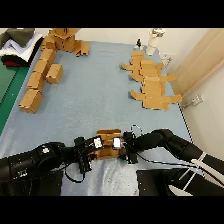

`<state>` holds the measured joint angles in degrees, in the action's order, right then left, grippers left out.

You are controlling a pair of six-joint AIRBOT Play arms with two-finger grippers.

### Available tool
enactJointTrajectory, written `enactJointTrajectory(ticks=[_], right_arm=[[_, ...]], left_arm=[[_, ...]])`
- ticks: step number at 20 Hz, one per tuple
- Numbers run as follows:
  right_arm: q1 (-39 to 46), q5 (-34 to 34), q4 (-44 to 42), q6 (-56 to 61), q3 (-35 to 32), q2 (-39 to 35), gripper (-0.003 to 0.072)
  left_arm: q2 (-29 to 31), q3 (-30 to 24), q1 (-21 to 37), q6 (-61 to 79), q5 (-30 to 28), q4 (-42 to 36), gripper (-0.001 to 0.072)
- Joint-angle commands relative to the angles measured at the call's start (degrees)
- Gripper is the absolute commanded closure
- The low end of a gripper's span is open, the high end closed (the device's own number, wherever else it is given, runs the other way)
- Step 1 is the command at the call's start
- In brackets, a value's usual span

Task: Fold the box.

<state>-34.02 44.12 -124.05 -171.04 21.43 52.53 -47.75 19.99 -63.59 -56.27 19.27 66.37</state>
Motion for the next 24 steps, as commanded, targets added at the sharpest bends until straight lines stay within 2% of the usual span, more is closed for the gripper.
enactJointTrajectory(ticks=[1,11,12,14,21,22,24], right_arm=[[0.0,0.0,0.0,0.0,0.0,0.0,0.0161],[0.0,0.0,0.0,0.0,0.0,0.0,0.0161],[0.0,0.0,0.0,0.0,0.0,0.0,0.0161],[0.0,0.0,0.0,0.0,0.0,0.0,0.0161],[0.0,0.0,0.0,0.0,0.0,0.0,0.0161],[0.0,0.0,0.0,0.0,0.0,0.0,0.0161],[0.0,0.0,0.0,0.0,0.0,0.0,0.0161]], left_arm=[[-0.1,0.0,0.0,1.7,-2.0,-0.2,0.0546],[-3.4,-0.1,-1.9,1.4,-10.8,-0.2,0.0545],[-3.4,-0.1,-1.9,1.4,-10.7,-0.2,0.0519],[-3.4,-0.1,-2.0,1.3,-10.7,-0.2,0.0179],[-3.4,-0.1,-2.1,1.4,-10.7,-0.2,0.0171],[-3.4,-0.1,-2.1,1.3,-10.4,-0.2,0.0192],[-3.3,0.0,-2.0,1.3,-7.4,-0.1,0.0674]])
